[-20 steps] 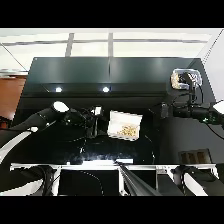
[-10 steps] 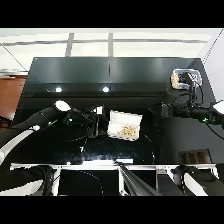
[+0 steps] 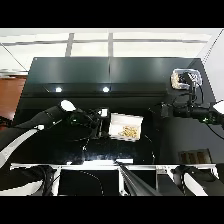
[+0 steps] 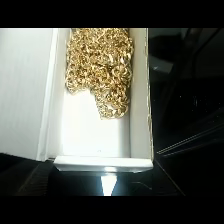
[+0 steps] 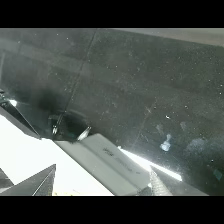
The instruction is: Fold the box and place the chain.
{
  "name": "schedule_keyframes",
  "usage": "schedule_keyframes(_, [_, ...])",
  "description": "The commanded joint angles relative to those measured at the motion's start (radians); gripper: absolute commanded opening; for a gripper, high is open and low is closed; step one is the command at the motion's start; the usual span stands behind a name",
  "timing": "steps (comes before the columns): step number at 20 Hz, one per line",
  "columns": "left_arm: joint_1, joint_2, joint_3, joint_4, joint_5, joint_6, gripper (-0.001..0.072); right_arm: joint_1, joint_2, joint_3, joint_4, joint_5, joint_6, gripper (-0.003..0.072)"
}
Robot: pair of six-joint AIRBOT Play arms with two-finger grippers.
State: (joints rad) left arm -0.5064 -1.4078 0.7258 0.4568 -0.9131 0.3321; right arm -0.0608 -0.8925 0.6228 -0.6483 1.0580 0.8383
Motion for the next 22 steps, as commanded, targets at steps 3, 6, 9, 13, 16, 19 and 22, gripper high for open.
schedule_keyframes(3, [-0.010, -0.001, 0.002, 0.011, 0.026, -0.024, 0.0700, 0.001, 0.000, 0.000, 0.000, 0.000, 0.000, 0.0700])
schedule_keyframes(6, [-0.010, -0.001, 0.002, 0.011, 0.027, -0.025, 0.0700, 0.001, 0.000, 0.000, 0.000, 0.000, 0.000, 0.0700])
schedule_keyframes(9, [-0.010, -0.001, 0.002, 0.014, 0.026, -0.025, 0.0648, 0.001, 0.000, 0.000, 0.000, 0.000, 0.000, 0.0701])
schedule_keyframes(13, [-0.010, -0.001, 0.002, 0.014, 0.026, -0.025, 0.0441, 0.026, 0.000, 0.001, 0.009, 0.026, 0.033, 0.0703])
schedule_keyframes(16, [-0.010, -0.001, 0.002, 0.014, 0.026, -0.025, 0.0416, 0.124, 0.000, 0.010, 0.014, 0.029, 0.078, 0.0702])
schedule_keyframes(19, [-0.010, -0.001, 0.002, 0.014, 0.026, -0.025, 0.0416, 0.226, 0.000, 0.011, 0.017, -0.042, 0.078, 0.0701])
schedule_keyframes(22, [-0.010, -0.001, 0.002, 0.014, 0.026, -0.025, 0.0416, 0.286, 0.000, 0.011, -0.026, -0.109, 0.067, 0.0701])
